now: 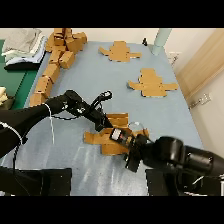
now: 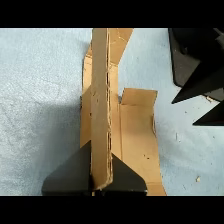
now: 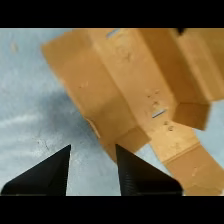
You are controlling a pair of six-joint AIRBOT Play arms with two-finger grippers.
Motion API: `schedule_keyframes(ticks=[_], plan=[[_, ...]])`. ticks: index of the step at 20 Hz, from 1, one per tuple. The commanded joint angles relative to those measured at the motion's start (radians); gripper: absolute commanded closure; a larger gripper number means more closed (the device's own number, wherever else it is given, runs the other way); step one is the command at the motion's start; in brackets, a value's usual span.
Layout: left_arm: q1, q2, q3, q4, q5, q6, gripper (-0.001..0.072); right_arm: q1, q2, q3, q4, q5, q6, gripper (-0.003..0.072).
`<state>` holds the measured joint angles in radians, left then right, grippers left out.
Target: Fold the box.
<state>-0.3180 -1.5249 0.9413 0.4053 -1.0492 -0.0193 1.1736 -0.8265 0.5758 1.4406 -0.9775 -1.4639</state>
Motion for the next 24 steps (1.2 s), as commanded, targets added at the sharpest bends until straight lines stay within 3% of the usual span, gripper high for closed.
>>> schedule_keyframes(ticks=[1,3,11,20,24], plan=[[0.0,0.0,0.001,0.0,0.0,0.0,0.0697,0.092,-0.062,-0.071,-0.079,0.062,0.033,0.0186],[0.0,0.0,0.001,0.0,0.0,0.0,0.0696,0.092,-0.111,-0.071,-0.125,0.094,0.032,0.0104],[0.0,0.0,0.001,0.0,0.0,0.0,0.0697,0.092,-0.156,-0.043,-0.417,0.099,0.257,0.0107],[0.0,0.0,0.001,0.0,0.0,0.0,0.0697,0.084,-0.117,0.008,-0.486,0.061,0.394,0.0106],[0.0,0.0,0.001,0.0,0.0,0.0,0.0697,0.083,-0.117,0.008,-0.429,0.036,0.394,0.0106]])
